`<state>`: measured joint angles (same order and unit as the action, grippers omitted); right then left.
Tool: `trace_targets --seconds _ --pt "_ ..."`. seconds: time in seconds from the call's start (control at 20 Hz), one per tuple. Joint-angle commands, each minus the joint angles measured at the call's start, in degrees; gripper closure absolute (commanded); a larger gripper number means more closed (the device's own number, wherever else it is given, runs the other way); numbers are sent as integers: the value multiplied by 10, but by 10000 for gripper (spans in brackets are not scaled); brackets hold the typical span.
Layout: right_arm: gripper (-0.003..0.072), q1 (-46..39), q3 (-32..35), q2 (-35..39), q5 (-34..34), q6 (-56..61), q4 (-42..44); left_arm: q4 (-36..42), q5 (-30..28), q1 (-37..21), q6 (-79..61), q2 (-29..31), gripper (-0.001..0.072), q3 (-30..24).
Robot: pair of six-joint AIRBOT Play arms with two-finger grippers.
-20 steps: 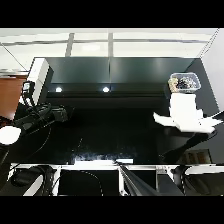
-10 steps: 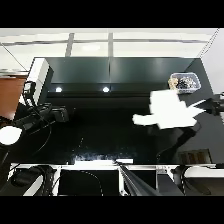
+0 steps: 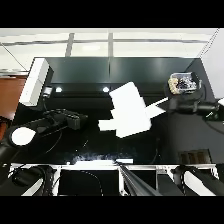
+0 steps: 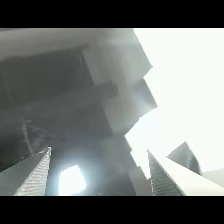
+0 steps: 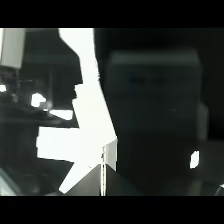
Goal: Fold the box and place the chain.
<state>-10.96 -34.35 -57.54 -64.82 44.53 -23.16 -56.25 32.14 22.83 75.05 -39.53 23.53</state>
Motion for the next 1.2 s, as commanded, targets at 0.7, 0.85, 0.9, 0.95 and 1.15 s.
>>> trace_targets --seconds 0.7,0.85,0.9,0.95,1.15 --pt "675 226 155 184 240 -34 36 439 302 -113 -435 -434 4 158" --pt "674 226 154 184 240 -34 36 422 431 -138 -466 -511 43 200" --pt "674 226 154 184 240 -34 36 407 433 -138 -466 -524 103 209" --pt "674 226 154 184 240 -34 36 398 431 -137 -477 -532 146 216" --pt "674 226 154 184 240 -27 34 398 433 -130 -553 -548 367 239"
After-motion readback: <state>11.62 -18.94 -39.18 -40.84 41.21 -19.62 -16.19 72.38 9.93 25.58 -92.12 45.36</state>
